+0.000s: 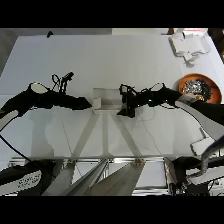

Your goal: Fold the box and place the chain.

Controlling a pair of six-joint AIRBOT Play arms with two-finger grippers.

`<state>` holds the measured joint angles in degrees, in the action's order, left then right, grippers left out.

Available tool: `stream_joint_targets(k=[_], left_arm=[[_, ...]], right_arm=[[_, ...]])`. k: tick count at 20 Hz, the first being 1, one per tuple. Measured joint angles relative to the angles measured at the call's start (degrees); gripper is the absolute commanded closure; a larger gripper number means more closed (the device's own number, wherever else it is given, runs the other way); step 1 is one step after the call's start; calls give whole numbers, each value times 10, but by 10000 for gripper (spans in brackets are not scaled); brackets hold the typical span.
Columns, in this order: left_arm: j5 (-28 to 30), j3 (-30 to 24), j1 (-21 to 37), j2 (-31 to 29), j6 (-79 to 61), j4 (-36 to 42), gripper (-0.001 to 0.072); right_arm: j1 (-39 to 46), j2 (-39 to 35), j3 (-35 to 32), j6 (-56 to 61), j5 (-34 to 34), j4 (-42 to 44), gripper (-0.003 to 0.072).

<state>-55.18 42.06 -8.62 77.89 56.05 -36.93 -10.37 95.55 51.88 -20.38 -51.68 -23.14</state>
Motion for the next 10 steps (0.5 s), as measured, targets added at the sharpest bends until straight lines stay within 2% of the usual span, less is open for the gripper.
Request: stream_joint_targets(k=[10], left_arm=[[-9, 0, 0, -10, -13, 3, 377]], right_arm=[[0, 0, 0, 0, 0, 0, 128]])
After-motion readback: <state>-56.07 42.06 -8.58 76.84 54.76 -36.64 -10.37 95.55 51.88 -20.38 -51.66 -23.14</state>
